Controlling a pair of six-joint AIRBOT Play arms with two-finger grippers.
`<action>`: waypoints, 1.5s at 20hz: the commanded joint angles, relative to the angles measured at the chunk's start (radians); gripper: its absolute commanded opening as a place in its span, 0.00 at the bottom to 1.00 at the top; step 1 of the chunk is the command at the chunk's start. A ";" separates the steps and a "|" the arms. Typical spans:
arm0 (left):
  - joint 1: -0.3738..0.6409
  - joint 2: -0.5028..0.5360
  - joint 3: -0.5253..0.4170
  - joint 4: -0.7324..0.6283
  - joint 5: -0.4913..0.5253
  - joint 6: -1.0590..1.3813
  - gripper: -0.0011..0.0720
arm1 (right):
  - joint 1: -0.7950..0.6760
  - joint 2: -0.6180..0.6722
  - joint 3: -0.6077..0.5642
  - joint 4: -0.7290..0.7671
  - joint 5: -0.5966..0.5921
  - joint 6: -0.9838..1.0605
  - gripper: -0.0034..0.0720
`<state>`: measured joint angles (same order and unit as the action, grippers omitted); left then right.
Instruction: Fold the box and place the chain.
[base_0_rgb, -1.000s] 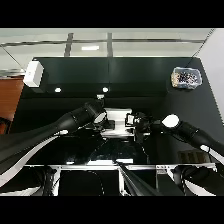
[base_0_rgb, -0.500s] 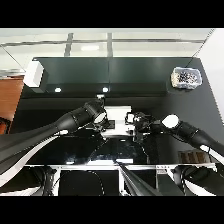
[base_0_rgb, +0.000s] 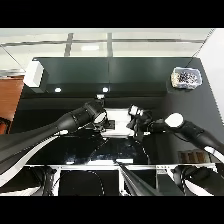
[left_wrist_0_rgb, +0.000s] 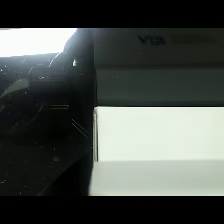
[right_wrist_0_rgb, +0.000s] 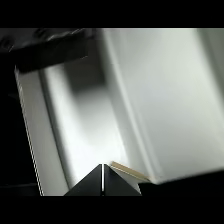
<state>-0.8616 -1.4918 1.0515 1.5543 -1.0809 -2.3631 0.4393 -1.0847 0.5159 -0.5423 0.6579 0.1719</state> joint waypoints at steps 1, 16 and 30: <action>0.000 0.000 0.001 0.001 0.006 0.000 0.05 | -0.114 0.112 0.087 -0.266 0.281 0.633 0.06; 0.000 0.000 0.001 0.001 0.006 0.000 0.05 | -0.508 -0.025 -0.115 -0.130 0.365 1.070 0.06; 0.000 0.000 0.001 0.001 0.003 0.000 0.05 | -0.296 -0.100 0.114 -0.060 0.459 0.969 0.74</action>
<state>-0.8616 -1.4918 1.0515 1.5555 -1.0771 -2.3631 0.1371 -1.1831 0.5976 -0.6113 1.0729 1.1515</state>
